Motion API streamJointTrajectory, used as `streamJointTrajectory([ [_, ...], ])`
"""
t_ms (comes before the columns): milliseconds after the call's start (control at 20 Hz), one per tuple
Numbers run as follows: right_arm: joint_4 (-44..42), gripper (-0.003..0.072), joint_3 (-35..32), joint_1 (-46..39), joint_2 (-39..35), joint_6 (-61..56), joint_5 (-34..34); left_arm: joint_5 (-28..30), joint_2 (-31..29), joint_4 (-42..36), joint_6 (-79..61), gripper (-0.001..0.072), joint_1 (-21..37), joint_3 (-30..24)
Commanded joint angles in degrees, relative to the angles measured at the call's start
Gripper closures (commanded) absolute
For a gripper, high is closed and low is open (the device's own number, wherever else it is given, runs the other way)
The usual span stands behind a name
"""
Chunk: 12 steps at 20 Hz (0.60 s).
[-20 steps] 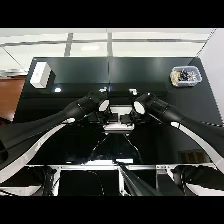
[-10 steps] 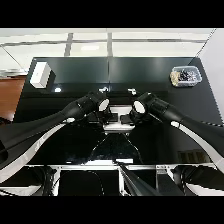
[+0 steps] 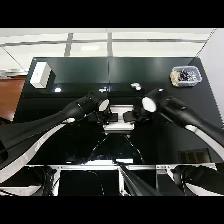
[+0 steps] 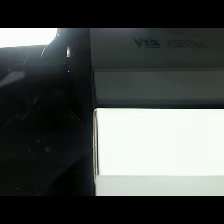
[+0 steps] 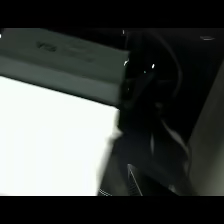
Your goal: Fold the box and place the chain.
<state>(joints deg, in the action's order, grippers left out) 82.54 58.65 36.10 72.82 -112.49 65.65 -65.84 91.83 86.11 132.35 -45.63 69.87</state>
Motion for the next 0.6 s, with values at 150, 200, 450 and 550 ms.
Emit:
streamJointTrajectory([
  [150, 14.1, 0.0313, 0.0, -14.6, -12.9, 4.5, 1.6, 0.0, 0.0, 0.0, 0.1, 0.0684, 0.0, 0.0],
  [200, 18.8, 0.0313, -0.4, -17.7, -12.8, 4.5, -1.4, 0.0, 0.0, 0.0, 0.1, 0.0684, 0.0, 0.0],
  [450, 21.4, 0.0093, -5.5, -33.9, -9.4, 4.5, -30.1, -0.2, 0.0, 0.0, 0.1, 0.0684, 0.0, 0.0],
  [550, 17.7, 0.0057, -4.1, -38.0, -4.3, 4.6, -34.9, -0.1, 0.0, 0.0, 0.1, 0.0684, 0.0, 0.0],
])
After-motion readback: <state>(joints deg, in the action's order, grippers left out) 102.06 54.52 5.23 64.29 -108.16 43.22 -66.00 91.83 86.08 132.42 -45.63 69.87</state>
